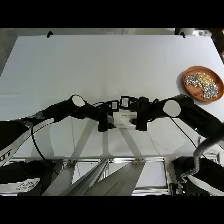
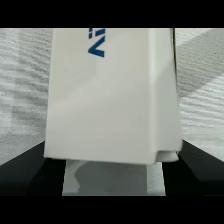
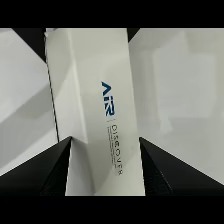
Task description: Fold the box and place the chain.
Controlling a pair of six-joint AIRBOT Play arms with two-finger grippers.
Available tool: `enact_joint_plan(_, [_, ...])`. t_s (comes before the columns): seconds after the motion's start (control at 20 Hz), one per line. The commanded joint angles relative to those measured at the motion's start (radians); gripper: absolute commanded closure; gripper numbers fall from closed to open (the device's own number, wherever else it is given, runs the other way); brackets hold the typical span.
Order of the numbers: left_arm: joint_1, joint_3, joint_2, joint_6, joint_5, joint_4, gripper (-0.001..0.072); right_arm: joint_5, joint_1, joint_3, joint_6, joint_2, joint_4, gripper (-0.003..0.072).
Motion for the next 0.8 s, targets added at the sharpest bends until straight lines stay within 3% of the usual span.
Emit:
enact_joint_plan(0.0, [0.000, 0.000, 0.001, -0.002, 0.003, -0.001, 0.0313, -0.047, 0.002, 0.000, 0.000, 0.039, 0.004, 0.0213])
enact_joint_plan(0.5, [0.000, 0.000, 0.001, -0.001, 0.003, -0.001, 0.0313, -0.042, 0.002, -0.018, 0.000, -0.008, 0.003, 0.0295])
enact_joint_plan(0.6, [0.000, 0.000, 0.001, -0.001, 0.003, -0.001, 0.0313, -0.043, 0.002, -0.018, 0.000, -0.018, 0.003, 0.0346])
enact_joint_plan(0.75, [0.000, 0.000, 0.001, -0.002, 0.003, -0.001, 0.0313, -0.036, 0.002, -0.024, 0.008, -0.021, 0.003, 0.0346])
